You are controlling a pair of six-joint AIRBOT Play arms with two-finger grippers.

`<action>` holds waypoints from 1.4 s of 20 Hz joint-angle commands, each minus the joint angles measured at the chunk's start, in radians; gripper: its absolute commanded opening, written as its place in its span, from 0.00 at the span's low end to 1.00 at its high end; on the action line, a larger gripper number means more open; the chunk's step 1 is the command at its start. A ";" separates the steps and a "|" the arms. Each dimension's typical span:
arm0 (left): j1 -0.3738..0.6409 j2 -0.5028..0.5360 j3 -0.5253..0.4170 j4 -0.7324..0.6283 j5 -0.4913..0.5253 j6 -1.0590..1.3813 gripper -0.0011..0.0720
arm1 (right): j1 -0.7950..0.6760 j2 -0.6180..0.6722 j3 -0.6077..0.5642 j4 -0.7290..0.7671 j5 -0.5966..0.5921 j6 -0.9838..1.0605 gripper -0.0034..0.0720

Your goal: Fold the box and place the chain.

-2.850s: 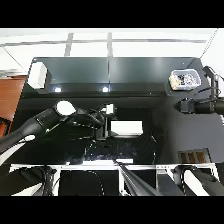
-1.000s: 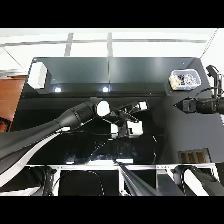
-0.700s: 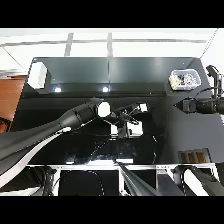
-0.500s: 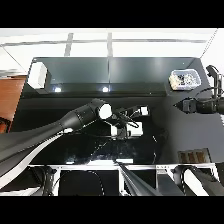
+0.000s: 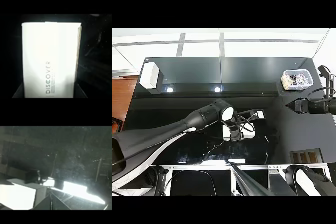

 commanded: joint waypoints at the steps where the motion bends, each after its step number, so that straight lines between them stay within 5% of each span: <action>1: 0.012 -0.004 0.103 0.134 -0.162 -0.202 0.38 | -0.001 0.001 0.001 0.000 0.002 0.000 0.07; 8: 0.286 0.246 0.145 0.227 -0.360 -0.438 0.39 | -0.001 0.001 0.001 0.000 0.005 0.001 0.07; 16: 0.910 0.537 0.120 0.227 -0.397 -0.462 0.39 | -0.001 0.000 -0.009 -0.001 -0.002 0.001 0.07; 23: 1.378 0.551 -0.147 0.171 -0.297 -0.460 0.39 | -0.001 -0.001 -0.019 -0.001 -0.009 0.001 0.07; 28: 1.503 0.532 -0.290 0.060 -0.137 -0.307 0.39 | -0.001 -0.002 -0.029 0.000 -0.016 0.006 0.07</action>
